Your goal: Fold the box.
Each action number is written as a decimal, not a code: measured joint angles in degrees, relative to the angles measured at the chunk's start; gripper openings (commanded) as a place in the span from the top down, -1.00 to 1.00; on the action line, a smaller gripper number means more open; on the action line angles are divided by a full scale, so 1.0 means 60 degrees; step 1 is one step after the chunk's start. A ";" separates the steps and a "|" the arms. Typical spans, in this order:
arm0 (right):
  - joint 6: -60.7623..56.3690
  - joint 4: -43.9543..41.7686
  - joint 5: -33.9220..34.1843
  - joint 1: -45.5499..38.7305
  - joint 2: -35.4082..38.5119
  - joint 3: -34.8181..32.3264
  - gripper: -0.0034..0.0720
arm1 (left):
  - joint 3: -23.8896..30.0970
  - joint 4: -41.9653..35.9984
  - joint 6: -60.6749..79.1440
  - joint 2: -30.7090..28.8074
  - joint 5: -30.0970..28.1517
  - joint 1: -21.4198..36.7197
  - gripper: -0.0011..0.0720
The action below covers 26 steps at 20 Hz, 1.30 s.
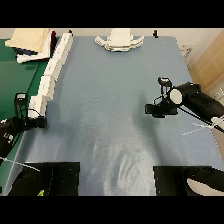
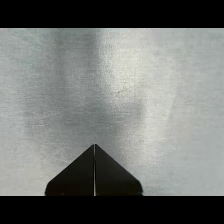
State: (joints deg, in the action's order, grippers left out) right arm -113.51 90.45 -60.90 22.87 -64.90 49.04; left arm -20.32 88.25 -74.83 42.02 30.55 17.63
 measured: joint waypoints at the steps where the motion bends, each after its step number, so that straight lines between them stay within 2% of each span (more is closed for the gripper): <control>1: 0.0000 0.0000 0.0062 0.0000 0.0000 0.0000 0.89 | -0.0004 -0.0200 0.0171 0.0080 -0.0073 0.0036 -0.28; 9: 0.0004 0.0000 0.0233 -0.0004 0.0000 0.0000 0.90 | -0.0193 -0.1942 0.1730 0.0885 -0.0273 0.0153 -0.28; 17: 0.0004 -0.0004 0.0255 0.0000 0.0000 0.0000 0.90 | -0.0488 -0.2244 0.2186 0.1636 -0.0350 0.0175 -0.28; 26: 0.0004 -0.0102 0.0251 0.0000 0.0000 0.0000 0.89 | -0.0601 -0.2244 0.2295 0.1792 -0.0426 0.0175 -0.28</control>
